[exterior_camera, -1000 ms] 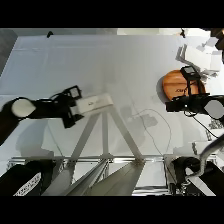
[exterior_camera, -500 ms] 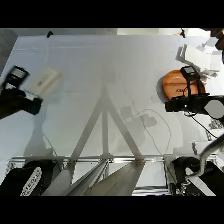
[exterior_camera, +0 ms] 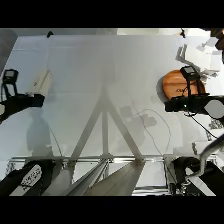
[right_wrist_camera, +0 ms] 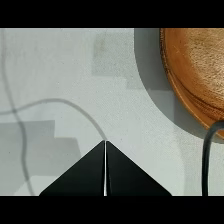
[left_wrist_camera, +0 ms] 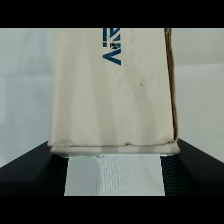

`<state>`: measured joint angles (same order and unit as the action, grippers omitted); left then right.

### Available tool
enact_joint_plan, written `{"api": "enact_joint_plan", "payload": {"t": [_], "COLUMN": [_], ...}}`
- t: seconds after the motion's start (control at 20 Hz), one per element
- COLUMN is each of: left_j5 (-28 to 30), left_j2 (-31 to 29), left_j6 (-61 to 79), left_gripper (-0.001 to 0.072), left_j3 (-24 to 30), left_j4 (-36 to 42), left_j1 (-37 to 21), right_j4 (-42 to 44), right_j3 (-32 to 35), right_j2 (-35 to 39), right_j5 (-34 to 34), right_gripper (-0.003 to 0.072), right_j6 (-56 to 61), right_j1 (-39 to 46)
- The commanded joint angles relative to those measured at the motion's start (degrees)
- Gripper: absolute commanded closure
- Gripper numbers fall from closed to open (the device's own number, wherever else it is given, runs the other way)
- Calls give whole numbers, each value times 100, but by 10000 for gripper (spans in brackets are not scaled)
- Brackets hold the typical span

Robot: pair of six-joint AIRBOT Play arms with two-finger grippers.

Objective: Fold the box and place the chain.

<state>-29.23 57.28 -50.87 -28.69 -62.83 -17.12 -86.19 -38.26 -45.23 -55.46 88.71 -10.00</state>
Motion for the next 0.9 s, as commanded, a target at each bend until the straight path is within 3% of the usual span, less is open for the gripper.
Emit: {"api": "enact_joint_plan", "payload": {"t": [0.0, 0.15, 0.2, 0.25, 0.35, 0.4, 0.85], "left_j5": [481, 625, 610, 610, 623, 658, 149], "left_j2": [866, 1196, 1228, 1228, 1189, 1150, -122], "left_j6": [199, 199, 201, 201, 199, 201, 201], "left_gripper": [700, 694, 651, 530, 94, 54, 54], "left_j3": [63, 63, 63, 63, 63, 63, 63], "left_j4": [170, 164, 149, 142, 129, 131, 129], "left_j1": [-50, -50, -50, -50, -50, -50, -33], "right_j4": [4, 4, 2, 4, 4, 4, 4], "right_j3": [0, 0, 0, 0, 0, 0, 0], "right_j2": [4, 4, 4, 4, 4, 4, 4], "right_j5": [0, 0, 0, 0, 0, 0, 2], "right_gripper": [678, 678, 678, 678, 678, 678, 678], "right_j6": [-2, -2, -2, -2, -2, -2, -2], "right_j1": [0, 2, 2, 0, 2, 2, 2]}}
